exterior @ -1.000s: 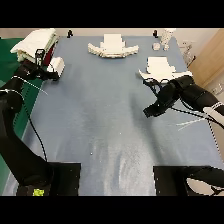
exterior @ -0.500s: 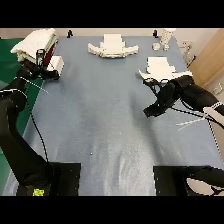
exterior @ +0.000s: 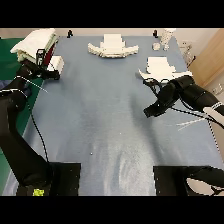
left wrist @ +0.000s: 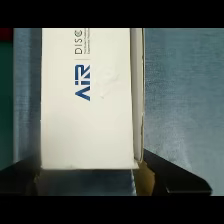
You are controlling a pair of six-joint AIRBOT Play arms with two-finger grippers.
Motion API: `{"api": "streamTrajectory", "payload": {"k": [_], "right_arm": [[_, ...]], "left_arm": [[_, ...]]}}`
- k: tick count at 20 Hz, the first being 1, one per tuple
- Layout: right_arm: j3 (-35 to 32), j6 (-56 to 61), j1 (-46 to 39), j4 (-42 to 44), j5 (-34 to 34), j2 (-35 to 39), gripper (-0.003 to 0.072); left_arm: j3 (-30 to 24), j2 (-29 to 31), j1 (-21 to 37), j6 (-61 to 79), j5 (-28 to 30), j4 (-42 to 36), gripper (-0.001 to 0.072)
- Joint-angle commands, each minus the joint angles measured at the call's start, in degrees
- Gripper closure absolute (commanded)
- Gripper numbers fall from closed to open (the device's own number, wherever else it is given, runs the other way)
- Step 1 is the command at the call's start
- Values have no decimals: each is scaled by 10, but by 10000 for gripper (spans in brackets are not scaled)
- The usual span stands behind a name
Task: Fold the box.
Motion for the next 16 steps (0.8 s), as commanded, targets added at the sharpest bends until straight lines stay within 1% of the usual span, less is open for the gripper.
{"api": "streamTrajectory", "payload": {"k": [1, 4, 6, 9, 11, 13, 16], "right_arm": [[0, 0, 0, 0, 0, 0, 680], [0, 0, 0, 0, 0, 0, 680], [0, 0, 0, 0, 0, 0, 680], [0, 0, 0, 0, 0, 0, 680], [0, 0, 0, 0, 0, 0, 680], [0, 0, 0, 0, 0, 0, 680], [0, 0, 0, 0, 0, 0, 680]], "left_arm": [[9, 19, 7, 0, -88, 27, 12], [22, 59, 26, -1, -216, 42, 11], [24, 92, 35, -1, -271, 42, 12], [24, 149, 38, -1, -332, 41, 12], [24, 188, 37, -1, -390, 33, 12], [24, 222, 37, -10, -450, 2, 13], [19, 265, 34, -35, -534, -76, 13]]}}
